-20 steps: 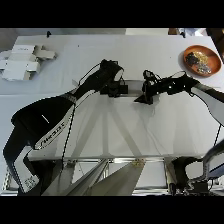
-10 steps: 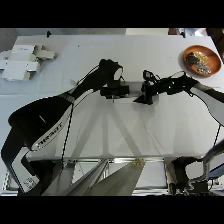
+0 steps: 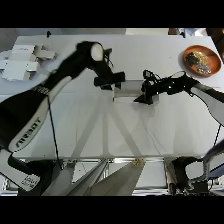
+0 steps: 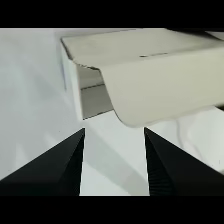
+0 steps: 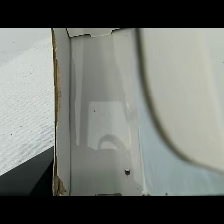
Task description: Fold the box and place the chain.
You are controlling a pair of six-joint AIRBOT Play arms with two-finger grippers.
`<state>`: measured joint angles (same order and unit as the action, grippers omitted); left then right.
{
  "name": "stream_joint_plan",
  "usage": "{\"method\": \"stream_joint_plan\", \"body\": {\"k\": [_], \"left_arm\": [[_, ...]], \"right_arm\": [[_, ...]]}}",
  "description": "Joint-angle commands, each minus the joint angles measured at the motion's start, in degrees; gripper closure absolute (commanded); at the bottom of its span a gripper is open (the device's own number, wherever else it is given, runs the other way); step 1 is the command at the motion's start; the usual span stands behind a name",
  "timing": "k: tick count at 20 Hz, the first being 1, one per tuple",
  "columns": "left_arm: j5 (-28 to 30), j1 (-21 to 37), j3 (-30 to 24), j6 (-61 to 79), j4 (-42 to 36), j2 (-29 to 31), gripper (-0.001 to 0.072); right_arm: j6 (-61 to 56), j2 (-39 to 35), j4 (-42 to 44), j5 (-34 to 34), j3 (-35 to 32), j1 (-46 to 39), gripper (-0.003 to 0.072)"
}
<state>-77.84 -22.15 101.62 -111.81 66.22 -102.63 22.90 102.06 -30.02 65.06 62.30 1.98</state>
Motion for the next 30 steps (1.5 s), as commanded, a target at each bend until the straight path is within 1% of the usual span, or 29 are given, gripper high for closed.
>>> {"method": "stream_joint_plan", "body": {"k": [1, 3, 5, 8, 11, 12, 14, 16, 18, 19, 20, 21, 23, 25, 27, 30], "left_arm": [[-2.71, 6.43, 0.02, 28.48, -7.41, 2.36, 0.0284], [-5.53, 10.19, -0.02, 41.16, -11.47, 2.43, 0.0282], [-6.99, 13.0, -0.22, 50.29, -14.38, 2.45, 0.0226], [-7.87, 15.34, -2.19, 68.41, -15.45, 2.45, 0.0226], [-6.8, 16.09, -5.6, 79.76, -15.93, 2.47, 0.0231], [-6.82, 16.11, -7.39, 82.27, -16.81, 2.47, 0.0247], [-6.16, 16.09, -11.1, 87.6, -18.6, 2.51, 0.0251], [-2.1, 16.09, -15.89, 93.9, -20.55, 3.48, 0.0249], [6.16, 15.98, -21.7, 96.41, -22.38, 5.66, 0.0233], [10.71, 15.89, -24.7, 97.02, -23.41, 6.97, 0.0158], [14.16, 15.67, -27.74, 99.49, -24.13, 8.11, 0.0045], [15.63, 15.43, -30.23, 103.73, -24.57, 8.83, 0.0035], [15.85, 14.86, -34.25, 113.87, -24.68, 9.09, 0.0006], [16.39, 14.49, -36.87, 121.72, -27.02, 8.92, 0.0006], [17.18, 14.56, -37.94, 130.64, -31.23, 8.48, 0.0006], [18.49, 14.69, -37.92, 136.43, -39.41, 6.27, 0.0006]], "right_arm": [[0.04, -0.02, -0.07, 0.07, 0.02, -0.02, 0.0237], [0.04, -0.02, -0.07, 0.09, 0.02, -0.02, 0.0237], [0.04, -0.02, -0.07, 0.07, 0.02, -0.02, 0.0237], [0.04, -0.02, -0.07, 0.07, 0.02, -0.02, 0.0237], [0.04, -0.02, -0.07, 0.07, 0.02, -0.02, 0.0237], [0.04, -0.02, -0.07, 0.07, 0.02, -0.02, 0.0237], [0.04, -0.02, -0.07, 0.07, 0.02, -0.02, 0.0237], [0.04, -0.02, -0.07, 0.07, 0.02, -0.02, 0.0237], [0.04, -0.02, -0.07, 0.07, 0.02, -0.02, 0.0237], [0.04, -0.02, -0.07, 0.09, 0.02, -0.02, 0.0237], [0.04, -0.02, -0.07, 0.07, 0.02, -0.02, 0.0237], [0.04, -0.02, -0.07, 0.09, 0.02, -0.02, 0.0237], [0.04, -0.02, -0.07, 0.09, 0.02, -0.02, 0.0237], [0.04, -0.02, -0.07, 0.09, 0.02, -0.02, 0.0237], [0.04, -0.02, -0.07, 0.09, 0.02, -0.02, 0.0237], [0.02, -0.02, -0.07, 0.09, 0.02, -0.02, 0.0237]]}}
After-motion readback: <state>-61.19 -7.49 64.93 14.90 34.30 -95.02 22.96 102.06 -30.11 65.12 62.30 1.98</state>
